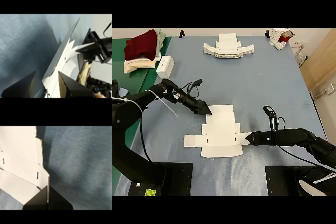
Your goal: Fold the box.
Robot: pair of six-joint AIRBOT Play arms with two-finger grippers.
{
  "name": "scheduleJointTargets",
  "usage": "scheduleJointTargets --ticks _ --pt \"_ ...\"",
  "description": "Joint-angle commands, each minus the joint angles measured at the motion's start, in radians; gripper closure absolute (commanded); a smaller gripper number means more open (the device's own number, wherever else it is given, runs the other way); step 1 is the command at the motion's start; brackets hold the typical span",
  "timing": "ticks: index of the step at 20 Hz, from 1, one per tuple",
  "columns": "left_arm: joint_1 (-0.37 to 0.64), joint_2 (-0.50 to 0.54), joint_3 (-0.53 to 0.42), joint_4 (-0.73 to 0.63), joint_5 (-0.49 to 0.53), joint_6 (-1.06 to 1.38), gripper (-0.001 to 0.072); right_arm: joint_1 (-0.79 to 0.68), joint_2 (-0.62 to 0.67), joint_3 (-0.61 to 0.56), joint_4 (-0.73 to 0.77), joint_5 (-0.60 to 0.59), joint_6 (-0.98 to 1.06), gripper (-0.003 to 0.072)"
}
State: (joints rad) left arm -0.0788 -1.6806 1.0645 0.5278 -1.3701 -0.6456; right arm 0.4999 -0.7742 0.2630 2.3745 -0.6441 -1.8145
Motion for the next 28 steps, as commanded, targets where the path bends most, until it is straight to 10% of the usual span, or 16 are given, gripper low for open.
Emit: scheduleJointTargets --ticks 1,3,10,12,15,18,25,28 --pt "-0.032 -0.043 0.021 0.029 -0.081 0.018 0.0343 0.001 0.001 0.0 -0.005 0.0 -0.001 0.0683" --pt "-0.033 -0.043 0.021 0.04 -0.124 0.048 0.053 0.001 0.0 0.0 -0.008 0.003 -0.001 0.0684" --pt "-0.066 -0.043 0.021 0.039 -0.122 0.08 0.054 0.001 0.0 0.0 -0.01 0.008 -0.001 0.0683" --pt "-0.075 -0.043 0.022 0.036 -0.126 0.105 0.0697 0.001 0.0 0.0 -0.011 0.008 -0.001 0.0683" --pt "-0.077 -0.043 0.022 0.031 -0.122 0.115 0.0696 0.001 0.001 0.0 -0.012 0.008 -0.001 0.068" --pt "-0.078 -0.043 0.026 0.029 -0.123 0.126 0.0697 0.001 0.001 0.013 -0.078 0.007 0.0 0.0433" --pt "-0.078 0.079 0.038 -0.09 -0.089 0.425 0.0702 -0.043 0.0 0.14 -0.754 -0.016 0.248 0.0433" --pt "-0.085 0.165 0.016 -0.087 -0.028 0.51 0.0702 -0.103 0.001 0.214 -0.962 -0.017 0.488 0.0052"
